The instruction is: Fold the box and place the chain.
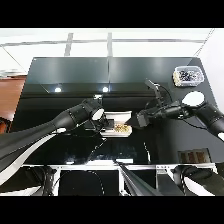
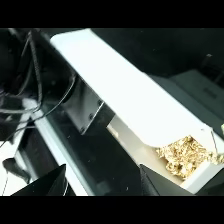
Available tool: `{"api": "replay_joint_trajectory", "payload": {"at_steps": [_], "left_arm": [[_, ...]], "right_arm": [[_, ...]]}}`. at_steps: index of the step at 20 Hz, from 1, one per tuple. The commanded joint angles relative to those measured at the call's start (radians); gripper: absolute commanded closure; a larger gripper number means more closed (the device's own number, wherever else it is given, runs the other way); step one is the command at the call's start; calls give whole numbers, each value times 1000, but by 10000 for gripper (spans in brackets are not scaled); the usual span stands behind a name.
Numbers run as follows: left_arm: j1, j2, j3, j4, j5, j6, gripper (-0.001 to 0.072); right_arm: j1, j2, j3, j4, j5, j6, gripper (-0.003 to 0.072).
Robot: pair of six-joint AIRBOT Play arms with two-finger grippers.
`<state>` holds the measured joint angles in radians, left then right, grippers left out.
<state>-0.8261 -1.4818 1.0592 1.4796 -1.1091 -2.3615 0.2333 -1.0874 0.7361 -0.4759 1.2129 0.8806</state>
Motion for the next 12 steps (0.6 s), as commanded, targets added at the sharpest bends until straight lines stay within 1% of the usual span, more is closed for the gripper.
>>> {"api": "replay_joint_trajectory", "payload": {"at_steps": [1,2,3,4,5,6,7,10,12], "left_arm": [[0,0,0,0,0,0,680],[0,0,0,0,1,1,680],[0,0,0,0,1,0,680],[0,0,0,0,1,0,680],[0,0,0,0,1,0,680],[0,0,0,0,1,0,680],[0,0,0,0,0,0,680],[0,0,0,0,5,0,680],[0,0,0,0,2,0,680]], "right_arm": [[-91,15,-4,-122,187,-44,156],[-119,19,-16,-219,171,-51,156],[-140,19,-34,-315,116,-92,155],[-142,18,-60,-389,21,-143,152],[-137,14,-83,-409,-61,-219,-25],[-130,-5,-97,-404,-112,-290,-34],[-114,-33,-98,-404,-132,-329,-34],[-58,-135,-98,-404,-135,-489,-34],[-29,-159,-98,-374,-163,-628,-34]]}}
